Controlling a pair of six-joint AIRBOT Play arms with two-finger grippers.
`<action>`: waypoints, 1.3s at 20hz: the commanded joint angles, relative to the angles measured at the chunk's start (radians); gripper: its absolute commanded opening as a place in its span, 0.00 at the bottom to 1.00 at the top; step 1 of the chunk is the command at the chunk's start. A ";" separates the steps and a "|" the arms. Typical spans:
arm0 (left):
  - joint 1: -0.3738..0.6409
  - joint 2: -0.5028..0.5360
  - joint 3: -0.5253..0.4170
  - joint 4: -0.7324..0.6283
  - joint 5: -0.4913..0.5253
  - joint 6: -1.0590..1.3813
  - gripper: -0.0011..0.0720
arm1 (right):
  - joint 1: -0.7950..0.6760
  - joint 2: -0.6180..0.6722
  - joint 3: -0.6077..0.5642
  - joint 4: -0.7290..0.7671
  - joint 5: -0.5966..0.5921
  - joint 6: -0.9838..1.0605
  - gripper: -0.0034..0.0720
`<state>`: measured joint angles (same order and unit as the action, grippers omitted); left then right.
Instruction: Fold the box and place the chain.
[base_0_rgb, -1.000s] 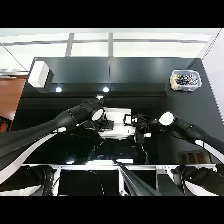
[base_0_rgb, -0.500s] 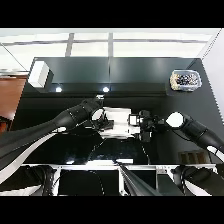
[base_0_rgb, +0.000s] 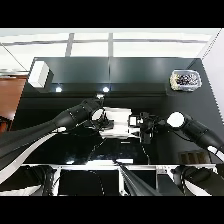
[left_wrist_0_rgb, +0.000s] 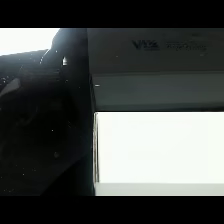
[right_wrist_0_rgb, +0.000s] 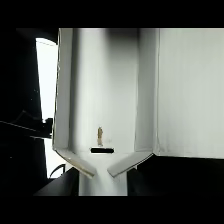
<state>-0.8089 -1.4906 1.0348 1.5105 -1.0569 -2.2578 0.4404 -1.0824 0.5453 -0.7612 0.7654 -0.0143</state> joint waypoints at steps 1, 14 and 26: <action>0.001 0.000 0.001 0.000 0.002 0.000 0.05 | 0.020 -0.007 0.000 0.038 -0.029 0.000 0.36; 0.007 0.000 0.001 0.000 0.002 0.003 0.05 | 0.090 -0.044 -0.024 0.163 -0.135 0.109 0.36; 0.007 0.000 0.001 0.000 0.002 0.003 0.05 | 0.090 -0.044 -0.024 0.166 -0.108 0.191 0.08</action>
<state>-0.8024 -1.4906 1.0348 1.5105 -1.0546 -2.2543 0.5297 -1.1263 0.5217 -0.5961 0.6369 0.1555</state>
